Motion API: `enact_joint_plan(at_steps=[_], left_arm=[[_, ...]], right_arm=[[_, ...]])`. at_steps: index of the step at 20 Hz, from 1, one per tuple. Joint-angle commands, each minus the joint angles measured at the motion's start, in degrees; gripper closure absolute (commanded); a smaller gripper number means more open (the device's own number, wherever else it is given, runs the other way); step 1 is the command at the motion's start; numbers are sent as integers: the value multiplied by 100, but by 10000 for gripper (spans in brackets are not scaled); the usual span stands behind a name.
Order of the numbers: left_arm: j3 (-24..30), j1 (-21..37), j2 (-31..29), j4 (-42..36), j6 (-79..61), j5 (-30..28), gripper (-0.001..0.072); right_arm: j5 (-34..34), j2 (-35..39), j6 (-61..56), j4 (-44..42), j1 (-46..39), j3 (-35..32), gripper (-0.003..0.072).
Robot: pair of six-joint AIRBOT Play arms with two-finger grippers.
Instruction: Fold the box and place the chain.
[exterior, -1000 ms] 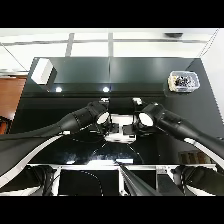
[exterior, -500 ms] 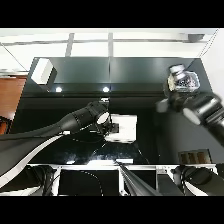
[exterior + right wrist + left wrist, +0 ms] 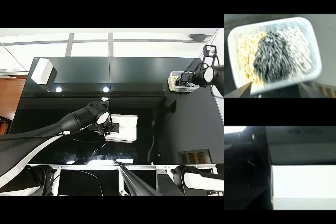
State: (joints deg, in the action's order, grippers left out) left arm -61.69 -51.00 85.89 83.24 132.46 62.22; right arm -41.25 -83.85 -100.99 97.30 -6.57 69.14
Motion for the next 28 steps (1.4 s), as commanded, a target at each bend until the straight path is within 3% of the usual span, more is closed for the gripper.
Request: enact_joint_plan(at_steps=[1, 3, 4, 8, 10, 12, 14, 19, 24, 28], left_arm=[[-2, 4, -2, 13, -2, -96, 685], [-2, 4, -2, 13, -2, -90, 685], [-2, 4, -2, 13, -2, -85, 685], [-2, 4, -2, 13, -2, -85, 685], [-2, 4, -2, 9, -2, -79, 685], [-2, 4, -2, 9, 0, -61, 685], [-2, 4, -2, 9, -2, -63, 685], [-2, 4, -2, 9, -2, -63, 685], [-2, 4, -2, 7, -2, -61, 685], [-2, 4, -2, 7, -2, -63, 685]], right_arm=[[-645, -1311, 837, -903, -269, 1261, -34], [-820, -1637, 837, -872, -273, 1537, -34], [-774, -1711, 837, -872, -280, 1561, 13], [-638, -1921, 824, -881, -271, 1561, 15], [-658, -1939, 824, -883, -264, 1574, 430], [-804, -1888, 868, -868, -262, 1740, 617], [-1134, -1781, 990, -859, -271, 2059, 674], [-1698, -911, 1327, -874, -271, 2367, 676], [-1663, 684, 1978, -1106, -133, 2367, 680], [-1779, 1934, 2312, -1858, -116, 2367, 681]])
